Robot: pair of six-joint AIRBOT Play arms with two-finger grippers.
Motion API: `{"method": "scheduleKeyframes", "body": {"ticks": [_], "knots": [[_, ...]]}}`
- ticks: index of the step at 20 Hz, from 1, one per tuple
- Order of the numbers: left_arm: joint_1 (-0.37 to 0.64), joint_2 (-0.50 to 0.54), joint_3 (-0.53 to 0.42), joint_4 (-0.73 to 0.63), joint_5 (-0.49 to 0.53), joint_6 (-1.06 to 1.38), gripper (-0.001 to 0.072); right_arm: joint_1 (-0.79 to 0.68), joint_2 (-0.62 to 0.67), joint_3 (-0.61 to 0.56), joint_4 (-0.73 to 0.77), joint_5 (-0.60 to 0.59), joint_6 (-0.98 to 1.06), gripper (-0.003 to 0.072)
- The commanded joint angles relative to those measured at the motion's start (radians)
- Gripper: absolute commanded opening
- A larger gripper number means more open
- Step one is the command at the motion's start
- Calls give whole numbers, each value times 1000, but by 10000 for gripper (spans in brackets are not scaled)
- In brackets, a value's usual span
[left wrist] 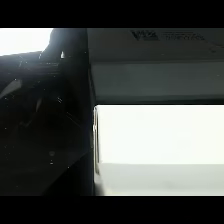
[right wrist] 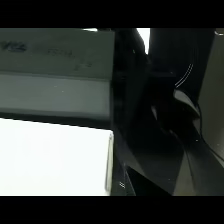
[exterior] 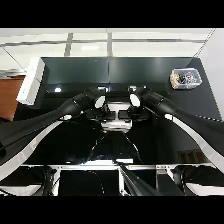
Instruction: Fold the box and place the chain.
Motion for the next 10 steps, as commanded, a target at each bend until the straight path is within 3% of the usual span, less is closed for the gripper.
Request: {"method": "scheduleKeyframes", "body": {"ticks": [1, 2, 5, 6, 10], "knots": [[0, 0, 1, 0, 3, -1, 27, -1, -11, -6, -4, -3, -1, 292], [0, 0, 1, 0, 3, -1, 27, -1, -12, -6, -5, -3, -1, 183], [0, 0, 1, 0, 2, -1, 27, -1, -14, -6, 0, -21, -1, 175], [0, 0, 1, 0, 2, -1, 27, -1, -14, -6, 6, -27, -1, 31], [0, 0, 1, 0, 3, -1, 27, -2, -15, -6, 40, -54, -4, 9]]}}
